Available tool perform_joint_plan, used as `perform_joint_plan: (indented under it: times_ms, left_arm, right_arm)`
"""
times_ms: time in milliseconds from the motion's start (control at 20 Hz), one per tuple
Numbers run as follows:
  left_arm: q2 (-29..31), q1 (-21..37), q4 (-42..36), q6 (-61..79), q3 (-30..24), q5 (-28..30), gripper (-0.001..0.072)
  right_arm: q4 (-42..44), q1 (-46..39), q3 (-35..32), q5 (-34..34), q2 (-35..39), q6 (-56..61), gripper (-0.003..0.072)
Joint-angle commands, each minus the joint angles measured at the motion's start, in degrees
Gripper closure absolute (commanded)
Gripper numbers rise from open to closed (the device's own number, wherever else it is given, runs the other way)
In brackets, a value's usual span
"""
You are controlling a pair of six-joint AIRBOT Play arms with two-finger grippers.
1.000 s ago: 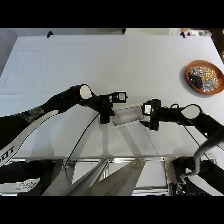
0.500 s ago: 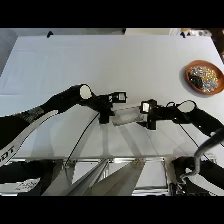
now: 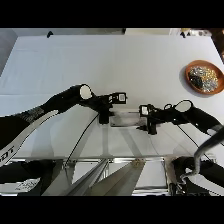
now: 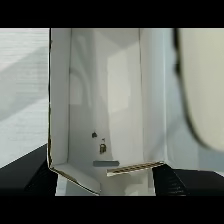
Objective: Fold the box and place the chain.
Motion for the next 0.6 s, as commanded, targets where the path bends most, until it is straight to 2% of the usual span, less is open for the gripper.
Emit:
perform_joint_plan:
  times_ms: [0, 50, 100, 250, 500, 550]
  left_arm:
    - [-0.02, -0.02, -0.07, -0.11, 0.04, 0.2, 0.0699]
    - [-0.02, -0.02, -0.07, -0.13, 0.04, 0.2, 0.0699]
    - [-0.02, -0.02, -0.07, -0.13, 0.04, 0.2, 0.0699]
    - [-0.02, -0.02, -0.07, -0.13, 0.04, 0.2, 0.0699]
    - [-0.02, -0.02, -0.07, -0.13, 0.04, 0.2, 0.0699]
    - [-0.02, -0.02, -0.07, -0.11, 0.04, 0.2, 0.0699]
  right_arm:
    - [-0.87, 0.0, -0.04, -0.85, -0.2, 0.37, 0.0172]
    - [-0.92, 0.0, -0.04, -1.77, -0.2, 0.35, 0.0183]
    - [-1.05, 0.0, -0.04, -2.93, -0.22, 0.33, 0.0224]
    - [-1.16, 0.0, -0.04, -6.34, -0.39, -0.04, 0.0229]
    - [-1.18, 0.0, -0.07, -6.34, -2.23, -0.74, 0.0233]
    - [-1.16, 0.0, -0.07, -6.91, -2.23, -0.74, 0.0255]
